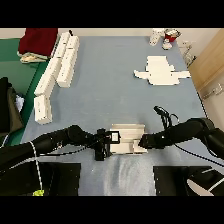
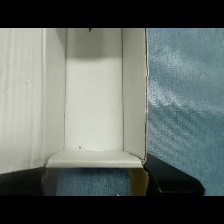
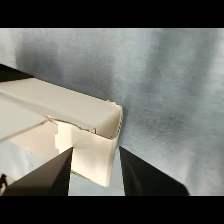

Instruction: Fold the box.

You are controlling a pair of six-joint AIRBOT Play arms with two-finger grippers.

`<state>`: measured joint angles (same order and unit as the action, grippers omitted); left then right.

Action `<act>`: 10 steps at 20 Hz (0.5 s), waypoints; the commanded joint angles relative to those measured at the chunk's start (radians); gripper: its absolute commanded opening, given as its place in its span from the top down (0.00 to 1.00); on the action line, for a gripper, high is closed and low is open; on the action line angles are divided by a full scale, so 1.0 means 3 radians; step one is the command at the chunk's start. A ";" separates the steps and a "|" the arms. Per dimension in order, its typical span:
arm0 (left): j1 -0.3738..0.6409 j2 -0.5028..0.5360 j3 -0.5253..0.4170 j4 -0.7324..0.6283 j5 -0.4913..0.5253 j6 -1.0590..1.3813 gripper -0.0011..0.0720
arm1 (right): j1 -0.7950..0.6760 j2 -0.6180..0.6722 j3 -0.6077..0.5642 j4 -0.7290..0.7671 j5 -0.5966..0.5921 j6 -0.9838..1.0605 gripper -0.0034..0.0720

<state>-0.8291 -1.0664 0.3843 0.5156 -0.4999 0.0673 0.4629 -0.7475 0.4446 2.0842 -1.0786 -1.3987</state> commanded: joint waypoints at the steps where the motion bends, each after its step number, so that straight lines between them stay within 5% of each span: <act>1: -0.0001 0.0000 0.0000 0.0001 0.0001 0.0000 0.27 | 0.0563 -0.0308 0.0384 -0.0809 -0.0032 0.0910 0.36; 10: -0.0001 0.0000 0.0000 0.0001 0.0000 0.0000 0.27 | 0.1639 -0.1211 0.1002 -0.1813 -0.0463 0.2473 0.36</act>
<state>-0.8291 -1.0664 0.3843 0.5156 -0.4999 0.0673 0.8879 -1.0439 0.6979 1.6363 -1.1809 -0.8021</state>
